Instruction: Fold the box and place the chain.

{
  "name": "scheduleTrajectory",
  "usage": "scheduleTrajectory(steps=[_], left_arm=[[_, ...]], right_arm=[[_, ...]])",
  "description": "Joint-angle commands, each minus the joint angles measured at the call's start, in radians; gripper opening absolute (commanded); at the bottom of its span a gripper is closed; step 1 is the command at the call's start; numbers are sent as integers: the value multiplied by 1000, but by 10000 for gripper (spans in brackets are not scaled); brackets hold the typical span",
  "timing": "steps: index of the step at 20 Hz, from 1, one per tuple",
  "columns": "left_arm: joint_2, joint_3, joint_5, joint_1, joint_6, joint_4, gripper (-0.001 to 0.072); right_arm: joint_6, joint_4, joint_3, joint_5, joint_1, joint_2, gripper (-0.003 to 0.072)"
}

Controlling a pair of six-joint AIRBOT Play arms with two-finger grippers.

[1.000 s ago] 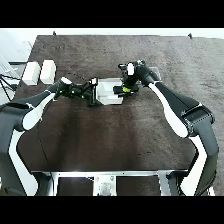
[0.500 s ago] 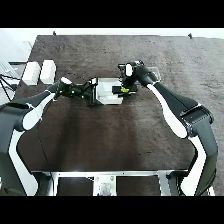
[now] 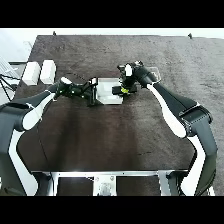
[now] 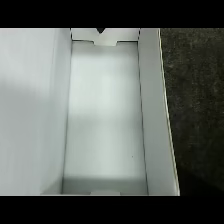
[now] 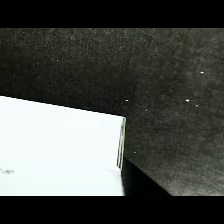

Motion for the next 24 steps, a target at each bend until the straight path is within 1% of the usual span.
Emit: scheduleTrajectory(steps=[1, 2, 3, 4, 5, 6, 9, 10, 11, 17, 20, 22, 23, 24], left_arm=[[0, 0, 6, 0, 2, 4, 531], [0, 0, 6, 0, 2, 4, 531], [0, 0, 6, 0, 1, 4, 531], [0, 0, 6, 0, 1, 4, 532], [0, 0, 6, 0, 2, 4, 531], [0, 0, 6, 0, 1, 4, 532], [0, 0, 6, 0, 2, 4, 531], [0, 0, 7, 0, 2, 4, 531], [0, 0, 7, 0, 2, 4, 531], [0, 0, 7, 0, 2, 5, 531], [0, 0, 7, 0, 2, 5, 531], [0, 0, 7, 0, 2, 5, 531], [0, 0, 7, 0, 2, 4, 531], [0, 0, 6, 0, 2, 4, 531]], right_arm=[[-7, 2, 0, 3, 6, -2, 47], [-7, 2, 2, 3, 8, -2, 25], [-7, 1, 2, 2, 8, -2, 31], [-7, 6, 5, 0, 7, -1, 152], [-7, 13, 9, 0, 7, -1, 353], [-8, 13, 15, 1, 6, 0, 444], [-9, 11, 21, 0, 5, 25, 449], [-19, 12, 21, 0, 5, 37, 461], [-27, 13, 21, 0, 5, 52, 505], [-145, -1, 21, -17, -6, 191, 509], [-158, -86, 21, -81, -55, 232, 492], [-158, -98, 18, -141, -117, 230, 492], [-158, -94, 11, -192, -152, 225, 478], [-158, -85, 11, -238, -183, 214, 402]])
